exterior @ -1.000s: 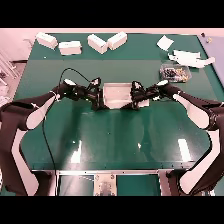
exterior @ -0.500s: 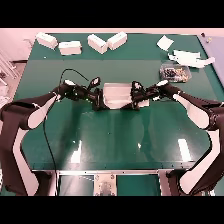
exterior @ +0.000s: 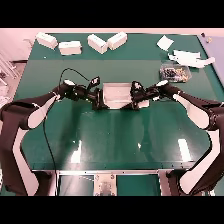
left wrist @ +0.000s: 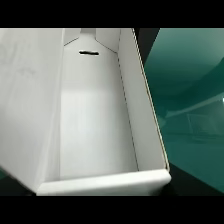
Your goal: Fold the box and place the chain.
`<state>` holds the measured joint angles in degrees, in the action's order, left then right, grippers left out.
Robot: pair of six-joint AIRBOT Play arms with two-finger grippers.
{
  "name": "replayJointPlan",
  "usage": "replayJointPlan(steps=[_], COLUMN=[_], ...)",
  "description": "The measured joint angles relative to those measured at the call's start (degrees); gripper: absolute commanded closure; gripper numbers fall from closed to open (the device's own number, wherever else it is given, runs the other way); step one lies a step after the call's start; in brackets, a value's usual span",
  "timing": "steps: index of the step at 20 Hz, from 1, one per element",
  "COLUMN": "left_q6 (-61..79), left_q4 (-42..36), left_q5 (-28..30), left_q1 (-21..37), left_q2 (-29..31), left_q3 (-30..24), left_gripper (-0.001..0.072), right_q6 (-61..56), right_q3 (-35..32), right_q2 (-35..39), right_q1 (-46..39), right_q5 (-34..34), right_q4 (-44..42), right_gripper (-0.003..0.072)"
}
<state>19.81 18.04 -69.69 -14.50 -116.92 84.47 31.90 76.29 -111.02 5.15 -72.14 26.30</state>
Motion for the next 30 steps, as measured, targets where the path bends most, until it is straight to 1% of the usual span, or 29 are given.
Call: replayJointPlan(steps=[20,24,25,26,27,30], left_q6=[0.15,0.31,0.39,0.39,0.39,0.48], left_q4=[-0.13,-0.76,-1.05,-1.38,-1.66,-2.27], left_q5=[-0.20,0.59,0.92,1.20,1.51,2.56], left_q1=[0.00,-0.02,-0.02,-0.02,-0.04,-0.02], left_q2=[-0.04,-0.04,-0.04,-0.04,-0.04,-0.04], left_q3=[0.00,0.00,0.00,0.00,0.00,0.00], left_gripper=[0.0185,0.0185,0.0184,0.0184,0.0184,0.0184], right_q6=[0.09,0.46,0.96,1.73,2.16,3.08], right_q3=[-0.02,-0.02,0.00,0.02,0.07,0.26], right_q2=[0.00,0.00,0.00,0.00,0.00,0.00], right_q1=[0.00,-0.02,-0.02,-0.02,-0.02,0.02], right_q5=[0.04,0.31,0.44,0.46,0.26,0.11], right_q4=[0.02,-0.22,-0.63,-1.16,-2.12,-5.14], right_gripper=[0.0117,0.0112,0.0063,0.0057,-0.0032,-0.0034])
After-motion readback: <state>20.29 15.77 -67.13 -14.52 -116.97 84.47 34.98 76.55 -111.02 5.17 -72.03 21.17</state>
